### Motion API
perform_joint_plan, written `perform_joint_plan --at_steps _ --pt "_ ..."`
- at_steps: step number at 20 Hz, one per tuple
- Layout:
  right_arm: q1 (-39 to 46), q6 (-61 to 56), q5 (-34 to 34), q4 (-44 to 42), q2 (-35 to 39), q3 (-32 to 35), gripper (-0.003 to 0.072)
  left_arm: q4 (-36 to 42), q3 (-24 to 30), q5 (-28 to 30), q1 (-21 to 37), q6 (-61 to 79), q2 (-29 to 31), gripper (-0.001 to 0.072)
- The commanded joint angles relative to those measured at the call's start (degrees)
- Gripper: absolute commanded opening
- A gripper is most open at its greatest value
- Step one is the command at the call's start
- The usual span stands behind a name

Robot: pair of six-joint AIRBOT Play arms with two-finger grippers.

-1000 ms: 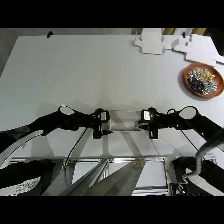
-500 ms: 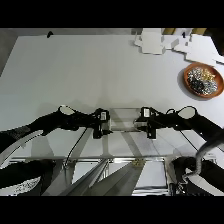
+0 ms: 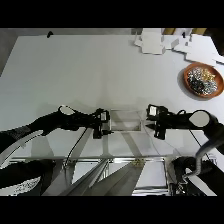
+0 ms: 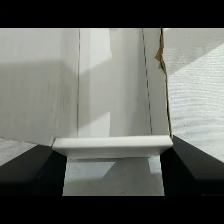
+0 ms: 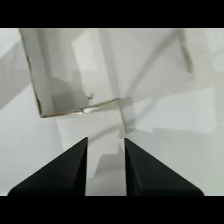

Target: Fold the box and place the chain.

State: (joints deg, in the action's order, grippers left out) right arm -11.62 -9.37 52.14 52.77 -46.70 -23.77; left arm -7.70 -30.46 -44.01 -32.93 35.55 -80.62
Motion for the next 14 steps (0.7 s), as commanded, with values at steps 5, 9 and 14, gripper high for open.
perform_joint_plan --at_steps 5,9,14 --pt "9.1 -21.1 1.2 3.2 -0.6 -8.3 0.015 0.0 0.0 0.0 0.0 0.0 0.0 0.0255" --pt "12.4 -43.5 1.7 13.3 -8.0 -8.3 0.0025 0.0 0.0 0.0 0.0 0.0 0.0 0.0255" --pt "13.1 -50.4 5.9 9.0 -15.6 -7.4 0.0025 0.0 0.0 0.0 0.0 0.0 0.0 0.0255"
